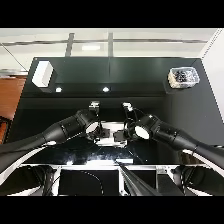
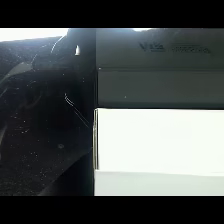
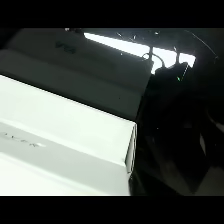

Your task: Fold the box and place the chain.

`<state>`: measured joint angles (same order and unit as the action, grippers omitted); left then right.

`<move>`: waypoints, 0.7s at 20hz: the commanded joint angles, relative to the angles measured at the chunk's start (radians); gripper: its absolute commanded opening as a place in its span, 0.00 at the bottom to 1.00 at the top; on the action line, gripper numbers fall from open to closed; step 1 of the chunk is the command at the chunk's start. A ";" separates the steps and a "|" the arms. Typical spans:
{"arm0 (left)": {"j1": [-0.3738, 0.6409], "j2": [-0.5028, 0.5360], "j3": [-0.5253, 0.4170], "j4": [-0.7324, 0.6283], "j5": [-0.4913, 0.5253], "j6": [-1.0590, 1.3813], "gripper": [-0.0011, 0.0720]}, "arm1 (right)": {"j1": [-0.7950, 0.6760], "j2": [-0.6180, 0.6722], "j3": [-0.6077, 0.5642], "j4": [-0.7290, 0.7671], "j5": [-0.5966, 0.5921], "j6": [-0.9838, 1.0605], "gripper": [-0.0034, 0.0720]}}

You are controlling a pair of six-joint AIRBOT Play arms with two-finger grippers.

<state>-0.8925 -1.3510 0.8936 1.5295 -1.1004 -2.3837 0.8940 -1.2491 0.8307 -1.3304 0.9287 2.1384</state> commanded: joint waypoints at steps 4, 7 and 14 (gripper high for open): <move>0.001 0.000 0.001 0.004 0.000 0.000 0.05 | 0.008 -0.047 0.042 -0.085 0.063 0.114 0.46; 0.001 0.000 0.001 0.004 -0.001 0.000 0.05 | 0.012 -0.079 0.042 -0.081 0.079 0.130 0.45; 0.001 0.000 0.001 0.003 -0.001 0.000 0.05 | 0.037 -0.103 0.042 -0.080 0.055 0.163 0.45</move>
